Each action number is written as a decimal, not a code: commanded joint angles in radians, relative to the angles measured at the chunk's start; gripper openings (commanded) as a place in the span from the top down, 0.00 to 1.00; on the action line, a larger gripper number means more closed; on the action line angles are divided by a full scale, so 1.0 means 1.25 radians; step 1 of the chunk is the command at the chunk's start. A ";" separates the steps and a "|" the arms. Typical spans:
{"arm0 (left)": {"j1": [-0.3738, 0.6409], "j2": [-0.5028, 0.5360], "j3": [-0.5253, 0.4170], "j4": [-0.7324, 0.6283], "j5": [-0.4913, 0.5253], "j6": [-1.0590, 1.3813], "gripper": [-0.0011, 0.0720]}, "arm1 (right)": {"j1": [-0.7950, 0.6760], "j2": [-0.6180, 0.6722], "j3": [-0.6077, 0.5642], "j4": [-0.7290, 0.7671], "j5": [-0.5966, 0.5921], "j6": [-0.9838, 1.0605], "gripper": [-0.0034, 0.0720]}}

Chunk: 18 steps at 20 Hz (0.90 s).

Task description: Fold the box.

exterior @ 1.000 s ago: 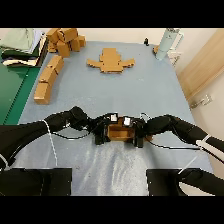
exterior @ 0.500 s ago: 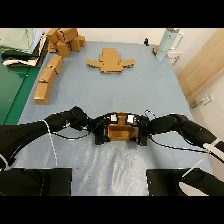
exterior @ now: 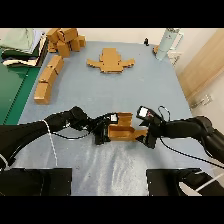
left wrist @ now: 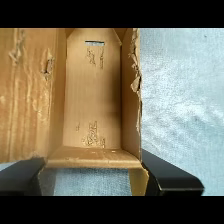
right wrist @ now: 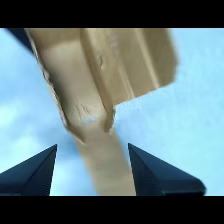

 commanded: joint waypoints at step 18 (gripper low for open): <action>0.000 0.000 0.001 0.000 0.000 0.000 0.18 | 0.002 0.078 0.001 0.184 -0.024 0.665 0.00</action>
